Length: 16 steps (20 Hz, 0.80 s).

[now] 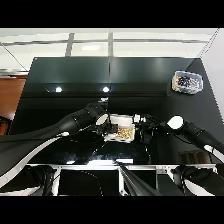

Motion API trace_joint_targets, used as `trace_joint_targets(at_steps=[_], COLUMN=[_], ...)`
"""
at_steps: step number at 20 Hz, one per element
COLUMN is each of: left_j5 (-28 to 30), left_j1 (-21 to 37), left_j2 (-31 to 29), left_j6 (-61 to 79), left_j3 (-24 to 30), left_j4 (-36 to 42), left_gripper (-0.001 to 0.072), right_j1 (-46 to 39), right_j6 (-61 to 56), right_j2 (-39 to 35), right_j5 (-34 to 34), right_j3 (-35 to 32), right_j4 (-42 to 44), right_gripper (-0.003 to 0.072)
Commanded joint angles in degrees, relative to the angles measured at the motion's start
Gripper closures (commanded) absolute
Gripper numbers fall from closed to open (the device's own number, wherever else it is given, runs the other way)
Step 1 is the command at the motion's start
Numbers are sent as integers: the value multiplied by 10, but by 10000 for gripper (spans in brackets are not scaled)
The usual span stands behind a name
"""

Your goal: Fold the box and place the chain.

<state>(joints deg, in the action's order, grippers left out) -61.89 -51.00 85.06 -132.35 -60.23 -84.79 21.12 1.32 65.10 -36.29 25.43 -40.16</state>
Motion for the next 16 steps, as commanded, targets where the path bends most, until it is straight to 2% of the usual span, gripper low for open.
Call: trace_joint_targets(at_steps=[1, 6, 10, 12, 14, 16], left_j5=[-1, -1, 0, 0, 0, 1], left_j1=[0, 0, 0, 0, 0, 0], left_j2=[0, 0, 0, 0, 0, 0], left_j6=[1, 1, 1, 1, 1, 1], left_j3=[0, 0, 0, 0, 0, 0], left_j4=[0, 0, 0, 0, 0, 0], left_gripper=[678, 678, 678, 678, 678, 678], right_j1=[-19, -68, -78, -78, -78, -68], right_j6=[-68, -176, -302, -367, -462, -481], right_j2=[-28, -127, -212, -225, -223, -214], right_j5=[1, -64, -222, -283, -279, -264], right_j3=[0, 2, 60, 95, 100, 96], right_j4=[-57, -98, -92, -49, 42, 114], right_gripper=[672, 672, 673, 672, 671, 670])
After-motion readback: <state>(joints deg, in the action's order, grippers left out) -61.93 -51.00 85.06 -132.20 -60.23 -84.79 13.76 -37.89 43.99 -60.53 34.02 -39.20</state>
